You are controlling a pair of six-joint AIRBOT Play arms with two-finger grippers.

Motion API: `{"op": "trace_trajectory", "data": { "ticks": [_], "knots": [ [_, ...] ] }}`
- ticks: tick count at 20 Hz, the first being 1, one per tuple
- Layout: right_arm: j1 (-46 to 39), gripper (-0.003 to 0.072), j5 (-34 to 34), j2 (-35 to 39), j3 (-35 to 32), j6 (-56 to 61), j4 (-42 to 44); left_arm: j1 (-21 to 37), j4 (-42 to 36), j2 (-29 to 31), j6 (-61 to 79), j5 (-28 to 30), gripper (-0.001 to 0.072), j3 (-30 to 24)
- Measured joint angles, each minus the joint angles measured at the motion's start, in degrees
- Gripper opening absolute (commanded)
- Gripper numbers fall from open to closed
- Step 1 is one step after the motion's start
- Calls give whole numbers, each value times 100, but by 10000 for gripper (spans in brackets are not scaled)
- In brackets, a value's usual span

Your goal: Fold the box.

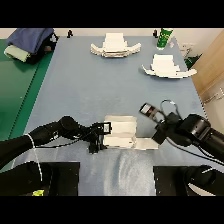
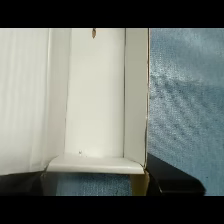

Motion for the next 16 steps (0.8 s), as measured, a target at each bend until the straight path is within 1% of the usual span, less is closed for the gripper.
{"op": "trace_trajectory", "data": {
  "ticks": [1,2,3,5,8,11,14,16],
  "knots": [
    [-225,3,-313,26,20,684,-216,0,0,0,0,2,520,0],
    [-490,3,-566,22,22,1187,-238,0,0,0,0,2,520,0],
    [-802,3,-767,-4,0,1578,-87,0,0,0,0,0,520,0],
    [-1338,2,-868,-83,-109,1845,651,0,0,0,0,2,520,0],
    [-1954,0,-664,-256,-380,1641,1829,0,0,0,0,0,520,0],
    [-2271,1,-417,-363,-557,1174,2883,0,0,0,0,2,520,0],
    [-2398,0,-317,-358,-627,774,3679,0,-2,0,0,2,520,0],
    [-2433,0,-308,-321,-643,595,4052,0,-2,0,0,2,520,0]
  ]
}}
